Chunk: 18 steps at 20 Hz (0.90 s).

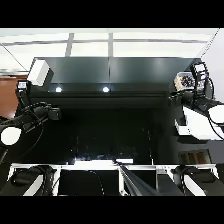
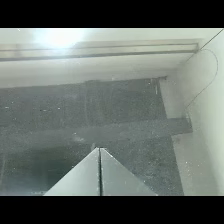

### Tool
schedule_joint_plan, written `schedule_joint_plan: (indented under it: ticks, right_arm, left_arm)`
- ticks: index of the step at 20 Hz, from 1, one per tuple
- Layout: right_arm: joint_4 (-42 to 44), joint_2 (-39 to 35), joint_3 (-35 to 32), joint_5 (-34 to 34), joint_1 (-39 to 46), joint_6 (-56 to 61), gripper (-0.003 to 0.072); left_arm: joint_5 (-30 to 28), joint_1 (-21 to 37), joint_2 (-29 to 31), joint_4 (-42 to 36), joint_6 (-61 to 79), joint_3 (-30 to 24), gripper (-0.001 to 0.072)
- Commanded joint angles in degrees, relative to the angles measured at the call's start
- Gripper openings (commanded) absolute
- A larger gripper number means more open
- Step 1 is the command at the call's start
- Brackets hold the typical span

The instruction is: Fold the box and place the chain.

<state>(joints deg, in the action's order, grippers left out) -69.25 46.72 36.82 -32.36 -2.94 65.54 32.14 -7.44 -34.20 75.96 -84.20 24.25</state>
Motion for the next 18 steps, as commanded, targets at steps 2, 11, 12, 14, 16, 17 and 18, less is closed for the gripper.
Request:
schedule_joint_plan:
  ticks: [2, 11, 12, 14, 16, 17, 18]
  right_arm:
    - [0.00, -0.02, 0.00, 0.00, -0.04, 0.00, 0.0012]
    - [0.00, -0.02, 0.00, 0.00, -0.04, 0.00, 0.0013]
    - [0.00, -0.02, 0.00, 0.00, -0.04, 0.00, 0.0012]
    - [0.00, -0.02, 0.00, 0.00, -0.04, 0.00, 0.0012]
    - [1.44, -0.02, 0.00, 0.04, -0.04, 0.07, 0.0013]
    - [3.08, -0.02, -0.02, 0.66, -0.04, 0.00, 0.0013]
    - [4.37, -0.02, 0.00, 2.89, -0.07, 0.02, 0.0012]
  left_arm:
    - [-0.02, 0.07, 0.07, 0.02, 0.02, 0.00, 0.0027]
    - [-0.02, 0.07, 0.07, 0.02, 0.02, 0.00, 0.0028]
    - [-0.02, 0.07, 0.07, 0.02, 0.02, 0.00, 0.0027]
    - [-0.02, 0.07, 0.07, 0.02, 0.02, 0.00, 0.0027]
    - [-0.02, 0.07, 0.07, 0.02, 0.02, 0.00, 0.0027]
    - [-0.04, 0.07, 0.07, 0.02, 0.02, 0.00, 0.0027]
    - [-0.46, 0.07, 0.07, 0.02, 0.02, 0.00, 0.0028]
